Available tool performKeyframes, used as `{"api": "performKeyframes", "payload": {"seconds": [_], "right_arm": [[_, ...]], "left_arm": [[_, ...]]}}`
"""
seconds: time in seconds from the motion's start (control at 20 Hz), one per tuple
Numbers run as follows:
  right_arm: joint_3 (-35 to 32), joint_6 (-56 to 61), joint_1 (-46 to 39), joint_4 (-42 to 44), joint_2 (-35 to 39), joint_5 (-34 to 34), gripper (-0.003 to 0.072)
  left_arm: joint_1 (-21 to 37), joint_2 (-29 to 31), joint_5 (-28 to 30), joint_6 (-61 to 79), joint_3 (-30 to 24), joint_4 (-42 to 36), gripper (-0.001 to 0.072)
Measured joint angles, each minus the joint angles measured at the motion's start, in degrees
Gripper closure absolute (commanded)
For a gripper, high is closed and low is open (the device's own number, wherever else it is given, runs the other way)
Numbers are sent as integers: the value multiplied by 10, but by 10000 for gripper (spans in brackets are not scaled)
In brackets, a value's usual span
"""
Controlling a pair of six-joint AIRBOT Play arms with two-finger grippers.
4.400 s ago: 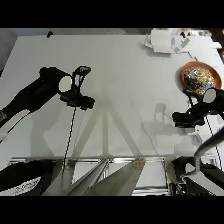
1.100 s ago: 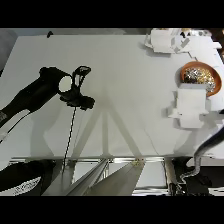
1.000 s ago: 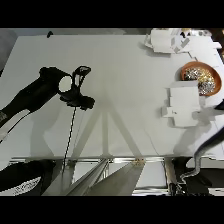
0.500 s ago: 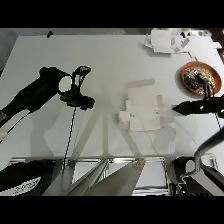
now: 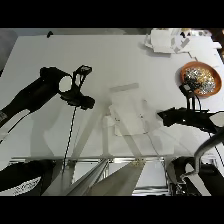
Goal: Fold the box and place the chain.
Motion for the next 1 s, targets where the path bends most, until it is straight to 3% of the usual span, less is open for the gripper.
{"api": "performKeyframes", "payload": {"seconds": [0.05,0.15,0.2,0.35,0.45,0.8,1.0], "right_arm": [[-2,5,9,1,3,-3,673],[-4,15,25,2,6,-8,673],[-5,17,31,2,7,-9,673],[-6,23,42,1,9,-10,673],[-6,24,45,-1,10,-10,672],[-6,25,48,-5,10,-1,672],[-6,25,48,-5,10,3,672]], "left_arm": [[0,0,5,21,0,-2,351],[2,0,32,74,0,-17,189],[5,-1,48,110,0,-38,189],[31,-10,85,269,0,-176,175],[54,-27,85,369,0,-283,23],[138,-133,-6,565,0,-491,18],[142,-199,-30,656,0,-588,19]]}}
